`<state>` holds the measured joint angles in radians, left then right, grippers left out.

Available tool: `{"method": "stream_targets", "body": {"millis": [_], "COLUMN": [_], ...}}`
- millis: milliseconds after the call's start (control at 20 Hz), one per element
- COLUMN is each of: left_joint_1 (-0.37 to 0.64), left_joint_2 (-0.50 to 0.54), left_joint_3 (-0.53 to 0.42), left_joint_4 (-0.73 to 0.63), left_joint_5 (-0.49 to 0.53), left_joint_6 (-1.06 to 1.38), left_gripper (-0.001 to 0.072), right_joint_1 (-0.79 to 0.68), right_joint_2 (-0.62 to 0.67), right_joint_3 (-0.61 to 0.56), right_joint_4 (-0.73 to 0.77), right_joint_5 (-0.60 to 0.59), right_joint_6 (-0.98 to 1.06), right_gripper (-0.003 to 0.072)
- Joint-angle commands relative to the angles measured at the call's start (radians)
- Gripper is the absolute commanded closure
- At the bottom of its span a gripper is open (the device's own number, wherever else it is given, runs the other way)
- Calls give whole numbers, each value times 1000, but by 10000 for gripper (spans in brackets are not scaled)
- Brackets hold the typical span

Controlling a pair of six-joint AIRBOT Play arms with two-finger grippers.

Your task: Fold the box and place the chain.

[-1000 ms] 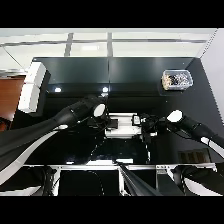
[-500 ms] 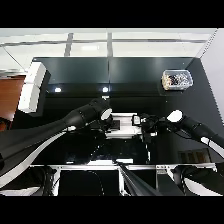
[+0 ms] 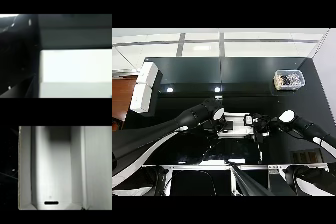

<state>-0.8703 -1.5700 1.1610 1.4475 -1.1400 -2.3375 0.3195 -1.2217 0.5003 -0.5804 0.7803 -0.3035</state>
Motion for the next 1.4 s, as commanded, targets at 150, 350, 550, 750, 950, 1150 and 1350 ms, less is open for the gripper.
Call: {"method": "stream_targets", "body": {"millis": [150,350,550,750,950,1150,1350], "left_joint_1": [5,5,5,5,5,5,5], "left_joint_2": [0,0,0,0,0,0,0], "left_joint_3": [2,2,2,2,2,2,2], "left_joint_4": [8,6,6,14,29,34,34], "left_joint_5": [-9,-11,-48,-72,-66,-67,-67], "left_joint_6": [2,3,3,6,20,19,19], "left_gripper": [687,685,685,684,685,685,685], "right_joint_1": [0,0,0,0,0,0,-3], "right_joint_2": [0,0,0,-1,0,46,158], "right_joint_3": [0,0,0,0,0,10,10], "right_joint_4": [0,0,0,0,2,-114,-166], "right_joint_5": [0,0,0,1,-6,46,76], "right_joint_6": [0,0,0,0,43,161,180], "right_gripper": [553,553,553,553,155,-16,-16]}}
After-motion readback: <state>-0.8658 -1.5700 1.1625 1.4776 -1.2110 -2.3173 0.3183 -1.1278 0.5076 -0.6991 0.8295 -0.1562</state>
